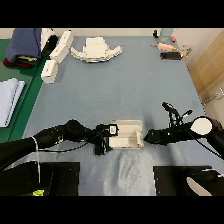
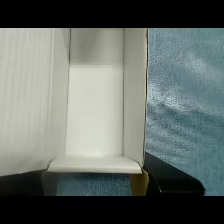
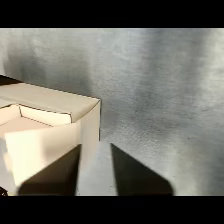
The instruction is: Fold the box.
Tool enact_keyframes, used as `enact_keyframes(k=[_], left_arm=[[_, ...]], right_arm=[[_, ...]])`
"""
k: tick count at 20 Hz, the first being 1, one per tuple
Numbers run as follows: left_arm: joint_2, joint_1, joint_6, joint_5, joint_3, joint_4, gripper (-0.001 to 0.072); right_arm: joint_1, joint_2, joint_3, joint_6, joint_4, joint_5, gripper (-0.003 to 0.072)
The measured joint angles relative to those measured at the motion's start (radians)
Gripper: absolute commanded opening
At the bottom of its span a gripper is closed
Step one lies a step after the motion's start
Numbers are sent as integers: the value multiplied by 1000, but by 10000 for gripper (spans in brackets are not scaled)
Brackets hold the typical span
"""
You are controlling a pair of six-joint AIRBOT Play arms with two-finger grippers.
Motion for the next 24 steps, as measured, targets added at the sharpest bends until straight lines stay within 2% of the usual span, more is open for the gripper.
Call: enact_keyframes(k=[6, 8, 11, 15, 19, 24], left_arm=[[0, 0, 0, 0, 0, 0, 515], [0, 0, 0, 0, 0, 0, 515], [0, 0, 0, 0, 0, 0, 515], [0, 0, 0, 0, 0, 0, 515], [0, 0, 0, 0, 0, 0, 515], [0, 0, 0, 0, 0, 0, 515]], right_arm=[[5, -2, 2, -50, 74, -31, 519], [24, -21, 2, -64, 89, -42, 459], [94, -62, 15, -45, 84, -83, 459], [268, -142, 103, 179, -119, -97, 458], [444, -267, 226, 470, -358, -20, 458], [565, -430, 344, 712, -506, 51, 458]])
